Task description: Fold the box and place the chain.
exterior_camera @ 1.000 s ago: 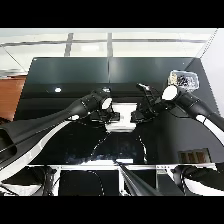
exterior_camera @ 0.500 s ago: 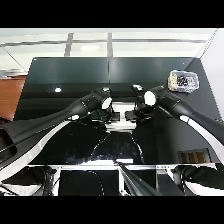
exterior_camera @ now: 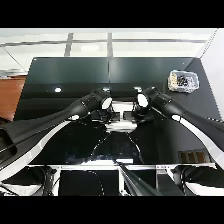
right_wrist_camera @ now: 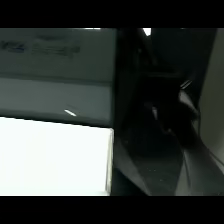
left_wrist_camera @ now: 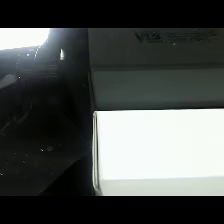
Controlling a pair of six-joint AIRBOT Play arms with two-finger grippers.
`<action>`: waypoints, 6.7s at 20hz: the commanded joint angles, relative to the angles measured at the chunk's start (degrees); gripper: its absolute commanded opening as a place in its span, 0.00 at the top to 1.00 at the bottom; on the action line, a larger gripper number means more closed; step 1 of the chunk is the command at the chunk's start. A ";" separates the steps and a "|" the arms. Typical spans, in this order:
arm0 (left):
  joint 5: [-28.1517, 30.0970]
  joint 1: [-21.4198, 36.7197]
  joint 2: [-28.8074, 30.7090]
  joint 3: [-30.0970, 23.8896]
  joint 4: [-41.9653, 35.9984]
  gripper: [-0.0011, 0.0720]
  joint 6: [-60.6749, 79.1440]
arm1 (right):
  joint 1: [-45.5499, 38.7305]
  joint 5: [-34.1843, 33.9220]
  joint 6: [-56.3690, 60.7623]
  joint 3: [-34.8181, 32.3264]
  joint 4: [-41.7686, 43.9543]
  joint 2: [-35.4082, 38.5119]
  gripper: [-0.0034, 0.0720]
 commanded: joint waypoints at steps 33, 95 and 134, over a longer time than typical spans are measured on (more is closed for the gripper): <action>0.37 0.02 -0.04 0.04 0.15 0.95 0.15 | -36.11 -22.49 -7.02 2.40 -22.91 16.35 0.04; 0.02 0.02 -0.04 0.04 -0.07 0.95 0.17 | -21.05 12.55 -40.17 41.81 35.52 26.51 0.94; -0.42 0.02 -0.04 0.04 -0.04 0.95 0.17 | -12.15 -7.41 -39.67 -10.34 28.22 26.12 0.93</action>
